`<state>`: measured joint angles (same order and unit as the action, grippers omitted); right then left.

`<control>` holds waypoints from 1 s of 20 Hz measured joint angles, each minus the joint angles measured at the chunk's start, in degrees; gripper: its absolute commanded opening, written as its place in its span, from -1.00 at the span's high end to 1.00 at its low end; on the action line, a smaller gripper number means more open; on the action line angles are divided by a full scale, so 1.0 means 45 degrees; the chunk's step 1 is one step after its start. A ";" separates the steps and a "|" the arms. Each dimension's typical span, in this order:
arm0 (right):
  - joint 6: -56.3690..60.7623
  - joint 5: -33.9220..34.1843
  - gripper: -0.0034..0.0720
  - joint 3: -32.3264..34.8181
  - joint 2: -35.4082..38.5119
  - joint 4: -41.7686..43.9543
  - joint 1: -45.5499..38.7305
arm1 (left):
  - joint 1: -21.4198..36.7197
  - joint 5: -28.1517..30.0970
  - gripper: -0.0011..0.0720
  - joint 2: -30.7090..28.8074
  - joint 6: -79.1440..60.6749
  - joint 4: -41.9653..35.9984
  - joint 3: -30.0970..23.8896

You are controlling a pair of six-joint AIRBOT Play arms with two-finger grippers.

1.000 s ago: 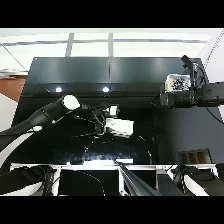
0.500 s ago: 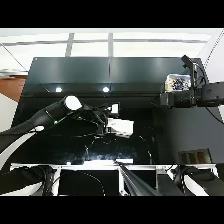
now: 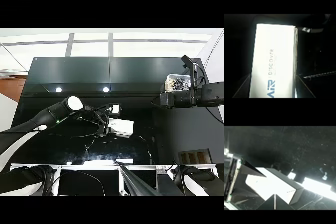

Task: Fold the box and place the chain.

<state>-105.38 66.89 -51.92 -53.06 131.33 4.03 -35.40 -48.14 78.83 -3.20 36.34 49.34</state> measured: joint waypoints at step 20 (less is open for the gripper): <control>-0.0005 -0.0160 0.83 0.0000 0.0000 0.0000 0.0000 | -0.0947 0.0933 -0.26 0.1093 0.1423 0.1219 0.0015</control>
<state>-105.41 66.17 -51.92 -53.06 131.33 4.03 -39.66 -43.94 83.74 3.20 41.82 49.41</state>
